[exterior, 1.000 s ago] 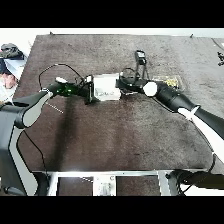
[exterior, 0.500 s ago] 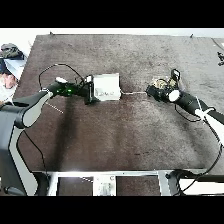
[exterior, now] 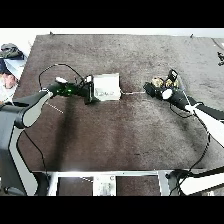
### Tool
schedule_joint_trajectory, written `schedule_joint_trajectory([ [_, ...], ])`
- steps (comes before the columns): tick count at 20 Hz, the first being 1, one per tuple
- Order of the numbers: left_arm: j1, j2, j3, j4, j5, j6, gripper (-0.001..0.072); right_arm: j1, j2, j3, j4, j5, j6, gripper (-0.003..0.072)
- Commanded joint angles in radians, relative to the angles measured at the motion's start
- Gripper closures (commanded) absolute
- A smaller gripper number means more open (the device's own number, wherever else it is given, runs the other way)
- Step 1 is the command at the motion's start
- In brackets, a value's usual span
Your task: Fold the box and place the chain.
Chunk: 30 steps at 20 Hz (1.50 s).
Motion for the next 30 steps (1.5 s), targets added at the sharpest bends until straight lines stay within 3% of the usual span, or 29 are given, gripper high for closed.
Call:
schedule_joint_trajectory([
  [1,0.001,0.000,0.000,0.000,0.000,0.000,0.0433,0.047,0.038,0.017,0.001,0.017,-0.004,0.0704],
  [8,0.001,0.000,0.000,0.000,0.000,0.000,0.0433,0.275,0.414,0.021,0.001,-0.102,-0.184,0.0703],
  [11,0.001,0.000,0.000,0.000,0.000,0.000,0.0433,0.360,0.466,0.057,-0.025,-0.107,-0.184,0.0703],
  [19,0.001,0.000,0.000,0.000,0.000,0.000,0.0433,0.550,0.308,0.134,-0.066,-0.123,-0.182,0.0704],
  [24,0.001,0.000,0.000,0.000,0.000,0.000,0.0433,0.555,0.152,0.133,-0.051,-0.137,-0.157,0.0703],
  [28,0.001,0.000,0.000,0.000,0.000,0.000,0.0433,0.529,0.102,0.133,-0.047,-0.137,-0.149,0.0702],
  [29,0.001,0.000,0.000,0.000,0.000,0.000,0.0433,0.519,0.102,0.133,-0.047,-0.136,-0.149,0.0639],
  [30,0.001,0.000,0.000,0.000,0.000,0.000,0.0433,0.504,0.105,0.133,-0.048,-0.136,-0.150,0.0411],
])
